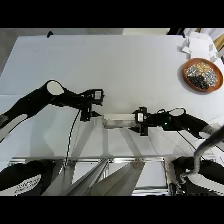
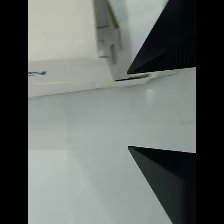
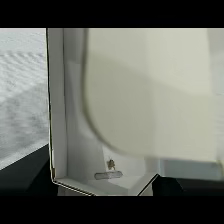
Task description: Fold the box and place the chain.
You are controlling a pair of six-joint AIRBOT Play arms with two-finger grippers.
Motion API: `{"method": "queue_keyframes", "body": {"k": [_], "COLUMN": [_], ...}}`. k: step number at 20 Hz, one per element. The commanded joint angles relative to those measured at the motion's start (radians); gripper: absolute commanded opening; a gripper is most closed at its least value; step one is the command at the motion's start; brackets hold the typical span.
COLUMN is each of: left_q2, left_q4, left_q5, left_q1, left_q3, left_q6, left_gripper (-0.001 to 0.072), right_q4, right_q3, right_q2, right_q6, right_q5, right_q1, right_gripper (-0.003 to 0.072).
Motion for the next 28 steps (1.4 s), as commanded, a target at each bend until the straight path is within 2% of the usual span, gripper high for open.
{"method": "queue_keyframes", "body": {"k": [1, 2, 3, 4, 5, 7, 9, 11, 14, 17, 20, 23, 25, 28], "left_q2": [0.135, 0.173, 0.205, 0.232, 0.253, 0.261, 0.254, 0.235, 0.172, 0.075, -0.006, -0.039, -0.050, -0.070], "left_q4": [0.138, 0.135, 0.136, 0.134, 0.132, 0.116, 0.082, 0.046, -0.031, -0.131, -0.140, -0.140, -0.140, -0.136], "left_q5": [-0.088, -0.117, -0.145, -0.182, -0.229, -0.293, -0.264, -0.150, 0.104, 0.258, 0.428, 0.580, 0.602, 0.549], "left_q1": [0.016, 0.013, 0.007, -0.002, -0.018, -0.073, -0.157, -0.246, -0.334, -0.345, -0.344, -0.344, -0.344, -0.344], "left_q3": [0.001, 0.001, 0.001, 0.001, 0.001, 0.000, -0.003, -0.003, -0.005, -0.005, -0.005, -0.005, -0.005, -0.005], "left_q6": [-0.153, -0.168, -0.180, -0.185, -0.185, -0.260, -0.367, -0.402, -0.461, -0.492, -0.554, -0.653, -0.661, -0.675], "left_gripper": [0.0476, 0.0406, 0.0281, 0.0101, 0.0006, 0.0006, 0.0006, 0.0006, 0.0007, 0.0007, 0.0006, 0.0006, 0.0006, 0.0005], "right_q4": [-0.003, -0.003, -0.003, -0.003, -0.003, -0.003, -0.003, -0.003, -0.003, -0.003, -0.003, -0.003, -0.003, -0.003], "right_q3": [0.000, 0.000, 0.000, 0.000, 0.000, 0.000, 0.000, 0.000, 0.000, 0.000, 0.000, 0.000, 0.000, 0.000], "right_q2": [0.001, 0.001, 0.001, 0.001, 0.001, 0.001, 0.001, 0.001, 0.001, 0.001, 0.001, 0.001, 0.001, 0.001], "right_q6": [-0.005, -0.005, -0.005, -0.005, -0.005, -0.005, -0.005, -0.005, -0.005, -0.005, -0.005, -0.005, -0.005, -0.005], "right_q5": [0.005, 0.005, 0.005, 0.005, 0.005, 0.005, 0.005, 0.005, 0.005, 0.005, 0.005, 0.005, 0.005, 0.005], "right_q1": [0.000, 0.000, 0.000, 0.000, 0.000, 0.000, 0.000, 0.000, 0.000, 0.000, 0.000, 0.000, 0.000, 0.000], "right_gripper": [0.0337, 0.0337, 0.0337, 0.0337, 0.0337, 0.0337, 0.0337, 0.0337, 0.0337, 0.0337, 0.0337, 0.0337, 0.0337, 0.0337]}}
